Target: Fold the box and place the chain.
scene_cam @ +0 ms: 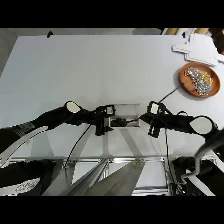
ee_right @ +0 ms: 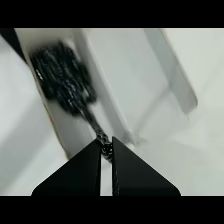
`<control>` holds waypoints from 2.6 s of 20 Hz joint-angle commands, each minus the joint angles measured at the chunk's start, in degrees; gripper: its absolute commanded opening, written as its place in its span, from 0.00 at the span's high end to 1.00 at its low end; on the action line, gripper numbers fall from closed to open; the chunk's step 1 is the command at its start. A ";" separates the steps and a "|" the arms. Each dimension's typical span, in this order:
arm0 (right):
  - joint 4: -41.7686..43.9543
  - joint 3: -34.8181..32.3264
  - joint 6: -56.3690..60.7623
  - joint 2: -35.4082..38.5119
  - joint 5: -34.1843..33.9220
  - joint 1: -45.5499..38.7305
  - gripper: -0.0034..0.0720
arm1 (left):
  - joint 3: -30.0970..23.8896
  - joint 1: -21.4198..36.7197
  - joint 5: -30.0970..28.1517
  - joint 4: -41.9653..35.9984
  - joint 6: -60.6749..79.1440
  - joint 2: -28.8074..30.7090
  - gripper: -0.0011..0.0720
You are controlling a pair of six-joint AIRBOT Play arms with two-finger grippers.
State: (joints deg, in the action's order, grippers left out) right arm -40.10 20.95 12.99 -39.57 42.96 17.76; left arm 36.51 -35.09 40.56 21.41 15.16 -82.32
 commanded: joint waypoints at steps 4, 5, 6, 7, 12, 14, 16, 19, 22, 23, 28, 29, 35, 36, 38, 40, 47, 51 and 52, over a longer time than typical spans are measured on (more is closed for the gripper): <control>23.45 -0.04 1.46 3.85 -3.26 3.23 0.93 | 0.02 0.00 -0.02 0.02 0.00 -0.02 0.64; 25.16 -0.04 1.38 3.54 -6.29 5.70 0.93 | 0.02 -0.02 -0.02 0.02 0.00 -0.02 0.64; 25.62 -0.02 1.38 2.93 -9.07 8.26 0.93 | 0.02 0.00 -0.02 0.02 0.00 -0.02 0.64; 25.51 -0.04 1.38 1.88 -11.85 10.99 0.93 | 0.02 0.00 -0.02 0.02 0.00 -0.02 0.64; 23.15 -0.02 1.27 -7.76 -22.23 20.52 0.77 | 0.02 -0.02 -0.02 0.02 0.00 -0.02 0.64; 18.53 -0.02 -0.24 -10.91 -23.12 20.79 0.68 | 0.02 0.00 -0.02 0.02 0.00 -0.02 0.64; 12.68 0.15 -0.13 -10.40 -22.38 20.79 0.64 | 0.02 0.00 -0.02 0.02 0.00 -0.02 0.64; 6.29 1.33 0.07 -5.05 -17.86 16.22 0.63 | 0.02 -0.02 0.00 0.02 0.00 -0.02 0.64; 2.32 2.03 0.17 0.52 -10.69 4.81 0.63 | 0.02 -0.02 0.00 0.02 0.00 -0.02 0.64; 2.34 2.03 -0.17 1.03 -8.52 0.50 0.63 | 0.02 0.00 -0.02 0.02 0.00 -0.02 0.64; -3.04 2.01 -12.15 -5.27 0.68 -13.14 0.63 | 0.02 0.00 -0.02 0.02 0.00 -0.02 0.64; -4.50 2.01 -16.46 -7.43 0.66 -13.11 0.63 | 0.02 -0.02 0.00 0.02 0.00 -0.02 0.64; -2.97 2.01 -39.01 -19.52 1.16 -12.50 0.49 | 0.02 0.00 -0.02 0.02 0.00 -0.02 0.64; -1.14 2.01 -40.35 -20.74 1.16 -11.72 0.47 | 0.02 -0.02 -0.02 0.02 0.00 -0.02 0.64; 4.70 2.01 -44.65 -22.80 0.98 -10.08 0.47 | 0.02 -0.02 -0.02 0.02 0.00 -0.02 0.64; 9.62 2.01 -49.64 -23.89 0.72 -8.68 0.48 | 0.02 0.00 -0.02 0.02 0.00 -0.02 0.64; 11.41 1.99 -50.34 -23.76 1.73 -8.44 0.76 | 0.02 -0.02 -0.02 0.02 0.00 -0.02 0.64; -2.16 1.49 -32.72 -16.65 0.22 -8.50 0.93 | 0.02 0.00 -0.02 0.02 0.00 -0.02 0.64; -7.78 1.44 -25.97 -13.92 -0.55 -8.48 0.93 | 0.02 0.00 -0.02 0.02 0.00 -0.02 0.64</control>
State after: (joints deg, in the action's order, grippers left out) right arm -36.14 22.61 -27.66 -58.61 44.07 9.26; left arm 36.51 -35.09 40.56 21.43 15.14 -82.32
